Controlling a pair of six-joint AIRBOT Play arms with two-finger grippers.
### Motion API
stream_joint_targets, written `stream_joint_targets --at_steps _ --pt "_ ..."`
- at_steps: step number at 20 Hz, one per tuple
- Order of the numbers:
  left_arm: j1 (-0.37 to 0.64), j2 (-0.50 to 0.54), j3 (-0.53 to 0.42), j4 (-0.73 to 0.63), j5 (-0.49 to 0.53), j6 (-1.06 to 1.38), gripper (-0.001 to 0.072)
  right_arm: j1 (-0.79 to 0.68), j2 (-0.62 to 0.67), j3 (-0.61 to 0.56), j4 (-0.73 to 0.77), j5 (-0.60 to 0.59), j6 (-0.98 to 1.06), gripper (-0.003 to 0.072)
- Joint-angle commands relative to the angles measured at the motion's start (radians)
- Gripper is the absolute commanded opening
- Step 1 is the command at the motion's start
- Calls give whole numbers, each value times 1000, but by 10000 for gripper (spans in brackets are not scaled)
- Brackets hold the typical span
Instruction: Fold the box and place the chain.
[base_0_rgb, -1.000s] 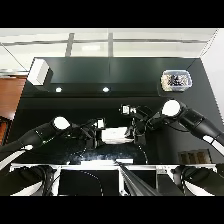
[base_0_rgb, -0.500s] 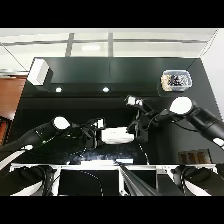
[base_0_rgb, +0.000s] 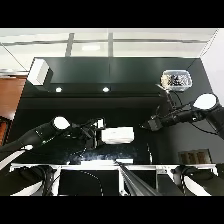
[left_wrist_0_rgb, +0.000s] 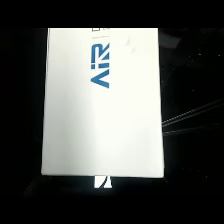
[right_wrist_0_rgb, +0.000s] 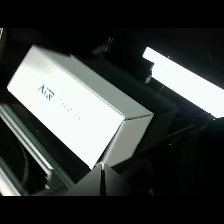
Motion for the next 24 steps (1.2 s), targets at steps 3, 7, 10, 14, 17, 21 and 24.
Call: stream_joint_targets --at_steps 3,7,10,14,17,21,24 --pt "-1 -1 0 0 0 0 331 48 -55 -42 275 -79 128 11" --pt "-1 -1 0 0 0 0 331 185 -118 -42 340 -138 128 11" --pt "-1 -1 0 0 0 0 331 239 -159 -42 352 -182 128 11" --pt "-1 -1 0 0 0 0 331 283 -187 -42 379 -197 128 11" --pt "-1 -1 0 0 0 0 331 314 -205 -42 379 -217 128 11" --pt "-1 -1 0 0 0 0 332 359 -230 -42 375 -253 128 11" --pt "-1 -1 0 0 0 0 331 363 -244 -42 339 -264 129 11"
